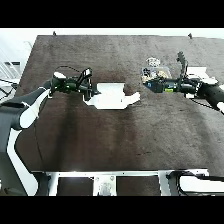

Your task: Fold the box and place the chain.

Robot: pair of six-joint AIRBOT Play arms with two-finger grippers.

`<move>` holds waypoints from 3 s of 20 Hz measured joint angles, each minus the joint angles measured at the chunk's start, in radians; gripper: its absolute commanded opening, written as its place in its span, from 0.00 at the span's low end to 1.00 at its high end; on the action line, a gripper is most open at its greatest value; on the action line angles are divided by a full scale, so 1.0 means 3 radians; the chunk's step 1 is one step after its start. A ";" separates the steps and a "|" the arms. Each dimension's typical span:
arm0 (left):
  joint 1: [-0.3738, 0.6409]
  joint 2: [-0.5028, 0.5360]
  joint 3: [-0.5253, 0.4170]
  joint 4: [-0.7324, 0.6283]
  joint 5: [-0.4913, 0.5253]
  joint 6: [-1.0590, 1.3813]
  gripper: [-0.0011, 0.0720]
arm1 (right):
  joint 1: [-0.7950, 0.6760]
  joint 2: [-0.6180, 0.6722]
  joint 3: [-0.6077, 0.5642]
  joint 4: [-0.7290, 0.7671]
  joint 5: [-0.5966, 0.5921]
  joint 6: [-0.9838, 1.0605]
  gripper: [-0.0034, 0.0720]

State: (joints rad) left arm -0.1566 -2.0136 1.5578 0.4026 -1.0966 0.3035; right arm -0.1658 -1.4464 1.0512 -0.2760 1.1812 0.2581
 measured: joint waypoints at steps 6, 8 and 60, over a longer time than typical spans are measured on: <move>0.0000 0.0000 0.0000 0.0000 0.0005 0.0001 0.04 | 0.0429 0.0056 -0.0075 -0.0449 0.0142 -0.0711 0.78; 0.0000 0.0000 0.0000 0.0000 0.0008 0.0000 0.04 | 0.0664 0.0061 -0.0103 -0.0735 -0.0127 -0.0792 0.82; -0.0003 -0.0001 0.0000 0.0000 0.0015 0.0001 0.04 | 0.1127 -0.0767 0.0542 -0.1211 -0.1218 -0.1452 0.86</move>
State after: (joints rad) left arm -0.1574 -2.0140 1.5578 0.4026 -1.0920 0.3038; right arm 0.1722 -1.6764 1.2137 -0.6392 0.8158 -0.1776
